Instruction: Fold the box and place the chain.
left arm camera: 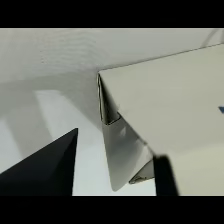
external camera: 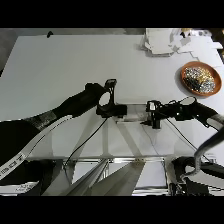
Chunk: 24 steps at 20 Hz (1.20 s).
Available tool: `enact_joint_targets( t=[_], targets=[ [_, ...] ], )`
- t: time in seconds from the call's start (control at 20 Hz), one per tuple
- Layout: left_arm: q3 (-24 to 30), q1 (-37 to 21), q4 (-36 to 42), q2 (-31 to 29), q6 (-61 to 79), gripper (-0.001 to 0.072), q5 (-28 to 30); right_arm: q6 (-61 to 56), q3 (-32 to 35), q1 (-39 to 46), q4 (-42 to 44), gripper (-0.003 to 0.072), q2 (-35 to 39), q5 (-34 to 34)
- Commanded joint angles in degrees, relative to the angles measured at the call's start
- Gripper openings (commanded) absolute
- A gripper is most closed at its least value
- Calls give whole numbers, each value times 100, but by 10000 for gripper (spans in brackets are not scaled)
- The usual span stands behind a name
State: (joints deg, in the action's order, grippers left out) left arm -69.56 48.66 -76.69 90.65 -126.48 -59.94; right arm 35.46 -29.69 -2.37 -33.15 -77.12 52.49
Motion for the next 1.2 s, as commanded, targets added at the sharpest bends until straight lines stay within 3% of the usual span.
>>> enact_joint_targets(
  t=[0.0, 0.35, 0.45, 0.55, 0.65, 0.95, 1.05, 1.15],
  targets=[
    [-304, 149, -184, 238, -433, 388, -136, -2, -7, 4, 0, 508, 2, 2],
    [-363, 166, -326, 393, -1088, 385, -105, -2, -7, 4, 0, 508, 2, 2],
    [-363, 168, -463, 407, -1276, 321, -90, -2, -4, 4, 0, 508, 2, 2],
    [-363, 168, -501, 452, -1521, 197, 42, -2, -7, 4, 0, 508, 2, 2],
    [-380, 229, -503, 527, -1585, 194, 221, -2, -7, 4, 0, 508, 2, 2],
    [-391, 251, -516, 643, -1589, 195, 46, -2, -4, 4, 0, 508, 2, 2],
    [-391, 251, -496, 640, -1611, 131, -11, -2, -7, 4, 0, 508, 2, 2],
    [-391, 256, -494, 640, -1613, 126, -57, -2, -4, 4, 0, 508, 2, 2]
  ],
)
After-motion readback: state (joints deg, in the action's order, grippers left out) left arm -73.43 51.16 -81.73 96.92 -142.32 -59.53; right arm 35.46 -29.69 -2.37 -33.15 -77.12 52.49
